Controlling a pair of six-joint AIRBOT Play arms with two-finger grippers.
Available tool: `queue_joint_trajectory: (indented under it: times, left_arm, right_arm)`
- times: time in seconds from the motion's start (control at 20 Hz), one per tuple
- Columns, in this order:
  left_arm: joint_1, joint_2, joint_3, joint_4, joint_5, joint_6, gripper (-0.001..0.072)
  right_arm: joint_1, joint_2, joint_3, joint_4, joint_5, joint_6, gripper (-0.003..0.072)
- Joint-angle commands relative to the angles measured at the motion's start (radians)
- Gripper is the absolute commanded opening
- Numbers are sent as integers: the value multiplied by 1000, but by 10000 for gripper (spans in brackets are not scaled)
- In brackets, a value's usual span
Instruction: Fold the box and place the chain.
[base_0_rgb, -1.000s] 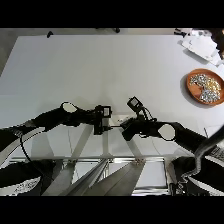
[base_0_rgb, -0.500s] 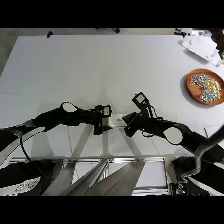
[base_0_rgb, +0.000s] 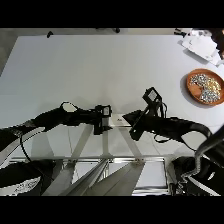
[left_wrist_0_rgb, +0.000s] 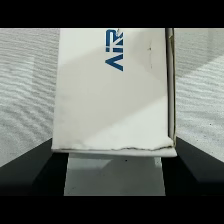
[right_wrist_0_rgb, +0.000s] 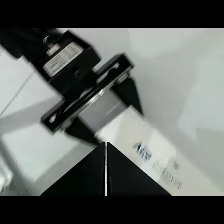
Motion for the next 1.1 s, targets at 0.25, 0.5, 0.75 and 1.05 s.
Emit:
queue_joint_trajectory:
  times: [0.25, 0.5, 0.75, 1.05]
  left_arm:
    - [0, 1, 0, 0, -4, 0, 319]
    - [0, 1, 0, 0, -31, 0, 319]
    - [0, 1, 1, -34, -145, 0, 295]
    - [27, 108, 1, -26, -135, -122, 7]
  right_arm:
    - [-322, 32, 180, -472, 890, 390, 13]
    - [-365, 26, 179, -477, 856, 425, 13]
    - [-365, 25, 179, -476, 855, 436, 14]
    - [-365, 25, 179, -476, 757, 438, 14]
